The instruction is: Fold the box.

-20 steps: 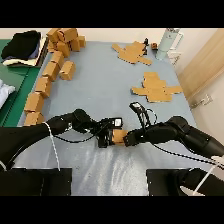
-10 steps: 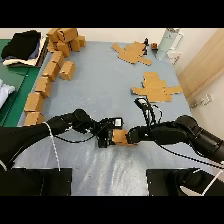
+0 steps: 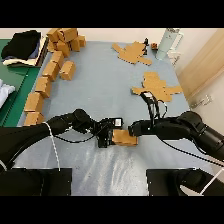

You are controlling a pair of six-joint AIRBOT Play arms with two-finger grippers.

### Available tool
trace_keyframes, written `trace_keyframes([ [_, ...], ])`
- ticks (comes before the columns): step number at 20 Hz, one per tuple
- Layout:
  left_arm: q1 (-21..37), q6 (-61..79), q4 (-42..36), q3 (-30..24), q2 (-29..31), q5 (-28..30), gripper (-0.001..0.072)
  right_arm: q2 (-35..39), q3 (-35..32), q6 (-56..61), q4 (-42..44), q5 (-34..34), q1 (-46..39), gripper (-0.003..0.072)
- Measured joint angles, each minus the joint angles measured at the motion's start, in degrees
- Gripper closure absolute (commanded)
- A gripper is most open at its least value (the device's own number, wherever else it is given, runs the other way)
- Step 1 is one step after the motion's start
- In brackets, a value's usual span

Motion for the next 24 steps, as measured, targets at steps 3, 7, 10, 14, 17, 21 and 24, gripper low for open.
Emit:
trace_keyframes([
  [3,0.00,0.00,0.02,0.02,0.09,-0.02,0.0254,-0.02,0.72,0.87,-1.16,-0.13,-0.92,0.0683],
  [7,0.07,-0.02,0.22,0.00,0.39,0.04,0.0254,-0.02,1.03,2.36,-2.86,-0.31,-1.38,0.0683],
  [10,0.07,-0.02,0.31,0.02,0.46,0.13,0.0253,-0.02,1.11,3.56,-4.33,-0.17,-1.49,0.0683],
  [14,0.13,-1.60,0.61,0.17,0.66,0.26,0.0253,-0.02,1.11,4.55,-5.20,-0.02,-1.49,0.0683],
  [17,1.53,-7.26,2.93,0.59,2.05,0.79,0.0254,-0.02,1.14,9.05,-8.90,-0.02,-1.62,0.0683],
  [21,6.80,-16.09,7.34,0.87,5.49,1.86,0.0254,-0.02,1.16,18.58,-17.53,0.00,-3.91,0.0683],
  [24,12.83,-23.98,11.23,0.92,7.72,6.21,0.0254,-0.02,1.16,21.86,-20.63,0.00,-7.17,0.0683],
])
